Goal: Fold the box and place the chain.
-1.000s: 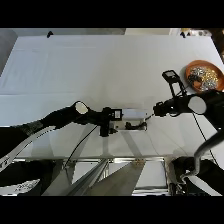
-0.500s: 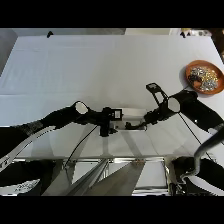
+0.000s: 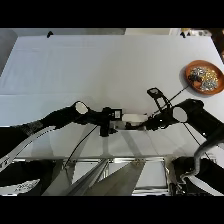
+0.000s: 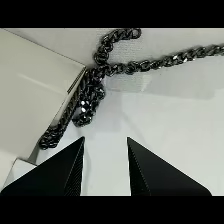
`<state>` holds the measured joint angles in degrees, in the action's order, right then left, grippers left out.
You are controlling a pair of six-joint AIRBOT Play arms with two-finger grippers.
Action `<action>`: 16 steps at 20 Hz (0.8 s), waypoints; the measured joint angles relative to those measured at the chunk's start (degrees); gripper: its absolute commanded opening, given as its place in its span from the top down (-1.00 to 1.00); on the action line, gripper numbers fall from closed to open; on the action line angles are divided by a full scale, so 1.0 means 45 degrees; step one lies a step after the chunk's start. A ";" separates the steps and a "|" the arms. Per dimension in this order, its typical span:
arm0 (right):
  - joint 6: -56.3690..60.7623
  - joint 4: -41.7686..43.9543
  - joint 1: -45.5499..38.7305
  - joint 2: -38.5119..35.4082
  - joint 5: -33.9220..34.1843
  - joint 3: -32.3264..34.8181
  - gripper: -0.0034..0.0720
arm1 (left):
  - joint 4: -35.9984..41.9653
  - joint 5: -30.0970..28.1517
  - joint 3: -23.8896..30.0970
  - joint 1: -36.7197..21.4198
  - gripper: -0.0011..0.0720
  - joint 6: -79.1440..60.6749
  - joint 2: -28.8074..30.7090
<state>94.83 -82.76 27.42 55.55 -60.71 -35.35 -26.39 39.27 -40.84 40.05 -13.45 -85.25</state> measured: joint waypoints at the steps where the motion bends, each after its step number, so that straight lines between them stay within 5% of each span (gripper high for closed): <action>1: 0.0058 0.0015 0.0005 -0.0277 0.0034 0.0019 0.19 | 0.0000 0.0000 0.0000 0.0000 0.83 0.0000 0.0000; 9: 0.0806 -0.0238 -0.1239 -0.1190 0.0743 0.0044 0.19 | -0.0005 0.0000 0.0000 0.0000 0.83 0.0000 0.0000; 16: 0.0933 -0.0627 -0.2871 0.0457 0.1787 0.0044 0.01 | -0.0005 0.0000 0.0000 0.0005 0.83 0.0000 0.0000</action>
<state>99.02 -85.58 14.50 57.60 -52.66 -35.16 -26.41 39.27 -40.84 40.07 -13.45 -85.25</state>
